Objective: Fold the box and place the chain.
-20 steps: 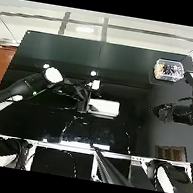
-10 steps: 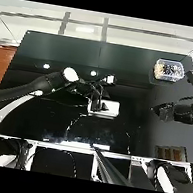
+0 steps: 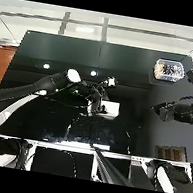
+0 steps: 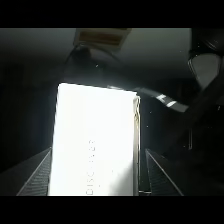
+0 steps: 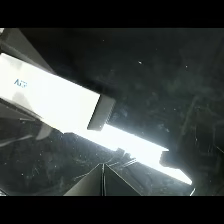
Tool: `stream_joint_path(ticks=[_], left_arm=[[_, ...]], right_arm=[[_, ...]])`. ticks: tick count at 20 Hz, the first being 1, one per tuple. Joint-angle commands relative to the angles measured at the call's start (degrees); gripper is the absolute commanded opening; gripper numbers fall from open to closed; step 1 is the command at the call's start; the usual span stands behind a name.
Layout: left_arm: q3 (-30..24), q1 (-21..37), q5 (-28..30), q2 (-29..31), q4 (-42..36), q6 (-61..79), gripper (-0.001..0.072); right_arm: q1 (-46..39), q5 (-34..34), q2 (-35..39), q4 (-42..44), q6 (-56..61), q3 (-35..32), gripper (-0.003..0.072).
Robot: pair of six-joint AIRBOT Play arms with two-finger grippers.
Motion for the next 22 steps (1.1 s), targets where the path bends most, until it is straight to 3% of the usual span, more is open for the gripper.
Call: stream_joint_path(ticks=[1,3,7,10,11,12,13,14,18,20,22], left_arm=[[0.0,-0.4,0.2,0.0,0.1,6.6,0.0712],[0.0,-1.7,1.0,0.0,2.8,8.0,0.0712],[0.0,-5.7,3.8,-0.1,19.3,7.9,0.0712],[0.0,-7.1,8.3,0.1,20.7,5.7,0.0688],[0.3,-7.3,9.2,0.3,20.7,1.7,0.0572],[1.2,-7.3,9.1,0.7,21.0,-3.4,0.0404],[2.0,-6.9,9.1,1.3,21.3,-7.1,0.0346],[2.9,-6.1,9.0,2.1,21.9,-11.2,0.0342],[6.5,2.4,7.5,5.7,34.5,-34.5,0.0333],[9.2,10.6,4.0,5.7,41.9,-44.6,0.0332],[11.1,20.6,4.8,5.3,45.5,-49.8,0.0332]], right_arm=[[0.0,-0.2,0.0,0.0,0.0,0.0,0.0015],[0.0,-0.4,0.0,0.0,0.0,0.0,0.0015],[0.0,-0.4,0.0,0.0,0.0,0.0,0.0015],[0.0,-0.7,0.0,0.0,0.0,0.0,0.0015],[0.0,-0.7,0.0,0.0,0.0,0.0,0.0015],[0.0,-0.7,0.0,0.0,0.0,0.0,0.0015],[0.0,-0.7,0.0,0.0,0.0,0.0,0.0015],[0.0,-0.8,0.0,0.0,0.0,0.0,0.0015],[0.0,-2.2,0.0,0.2,0.0,0.0,0.0015],[0.0,-3.6,0.0,1.5,0.1,0.0,0.0015],[0.0,-5.5,0.0,4.6,0.0,0.0,0.0015]])
